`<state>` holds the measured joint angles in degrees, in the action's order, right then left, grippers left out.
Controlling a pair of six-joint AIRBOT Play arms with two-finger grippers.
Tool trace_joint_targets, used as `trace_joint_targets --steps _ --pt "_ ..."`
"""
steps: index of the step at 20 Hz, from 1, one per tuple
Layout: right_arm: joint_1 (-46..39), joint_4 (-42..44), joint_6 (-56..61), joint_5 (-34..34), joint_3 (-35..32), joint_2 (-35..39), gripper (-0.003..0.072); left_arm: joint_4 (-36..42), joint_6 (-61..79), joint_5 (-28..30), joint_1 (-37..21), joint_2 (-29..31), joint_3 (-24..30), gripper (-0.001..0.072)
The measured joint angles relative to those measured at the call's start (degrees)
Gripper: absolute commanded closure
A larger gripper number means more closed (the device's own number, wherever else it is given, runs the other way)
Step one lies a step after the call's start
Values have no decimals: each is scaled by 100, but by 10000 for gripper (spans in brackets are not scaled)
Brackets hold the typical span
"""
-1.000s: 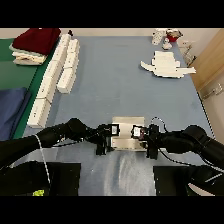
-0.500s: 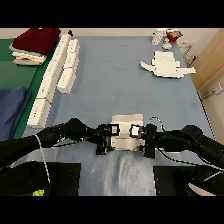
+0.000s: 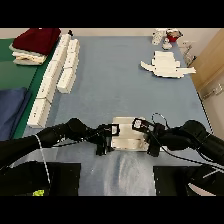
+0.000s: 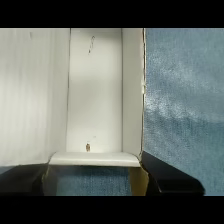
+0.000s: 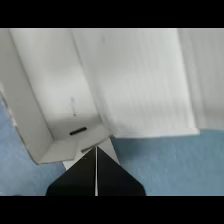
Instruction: Fold the box.
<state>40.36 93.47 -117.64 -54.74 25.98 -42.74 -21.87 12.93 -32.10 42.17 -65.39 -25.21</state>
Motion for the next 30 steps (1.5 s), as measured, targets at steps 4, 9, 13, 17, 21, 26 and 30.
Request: trace_joint_targets --steps 4,9,13,17,21,26,30 --pt "-291 -1320 2173 -931 415 0 676 0 4 4 0 0 0 175" --pt "-2079 -1108 3652 -1497 573 -9 676 0 4 7 0 0 0 175" --pt "-4138 229 3259 -1657 546 -81 677 0 4 9 0 0 0 175" --pt "-5759 1609 2461 -1967 254 -446 678 0 4 11 0 0 0 175" --pt "-6367 2299 2006 -2122 2 -1082 678 0 4 11 0 0 0 175" --pt "-6406 2833 1829 -2262 -188 -1670 678 -4 9 11 0 0 0 175" --pt "-6074 3077 1770 -2221 -352 -1797 679 -2 4 11 0 0 0 175"
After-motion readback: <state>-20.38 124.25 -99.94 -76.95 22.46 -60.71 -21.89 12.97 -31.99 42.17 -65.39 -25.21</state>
